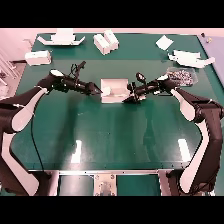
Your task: Fold the box and place the chain.
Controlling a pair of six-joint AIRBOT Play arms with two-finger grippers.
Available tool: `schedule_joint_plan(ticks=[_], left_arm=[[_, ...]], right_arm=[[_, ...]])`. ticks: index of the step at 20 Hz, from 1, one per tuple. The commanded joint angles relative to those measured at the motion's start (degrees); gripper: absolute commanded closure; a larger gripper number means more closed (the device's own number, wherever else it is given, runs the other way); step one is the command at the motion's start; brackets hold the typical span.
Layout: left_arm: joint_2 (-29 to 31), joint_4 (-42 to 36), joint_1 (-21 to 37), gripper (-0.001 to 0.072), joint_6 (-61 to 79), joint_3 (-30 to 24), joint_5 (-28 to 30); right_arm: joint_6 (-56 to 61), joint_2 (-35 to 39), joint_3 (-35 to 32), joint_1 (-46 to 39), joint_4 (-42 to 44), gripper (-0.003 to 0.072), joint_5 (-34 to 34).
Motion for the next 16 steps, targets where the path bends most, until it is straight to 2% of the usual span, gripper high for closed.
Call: schedule_joint_plan(ticks=[1,3,4,13,16], left_arm=[[0.1,1.3,-0.2,0.0405,-0.4,1.6,0.6],[0.1,5.5,-0.2,0.0385,-3.7,3.0,1.2],[0.2,6.7,-0.2,0.0327,-5.2,3.1,1.6],[0.2,7.9,-3.8,0.0327,-7.3,3.1,1.8],[0.2,10.4,-4.4,0.0327,-9.3,5.3,1.6]], right_arm=[[0.0,0.0,0.0,0.0,0.0,0.0212,0.0],[0.0,0.0,0.0,0.0,0.0,0.0212,0.0],[0.0,0.0,0.0,0.0,0.0,0.0212,0.0],[0.0,0.0,0.0,0.0,0.0,0.0212,0.0],[0.0,0.0,0.1,0.0,0.0,0.0212,0.0]])
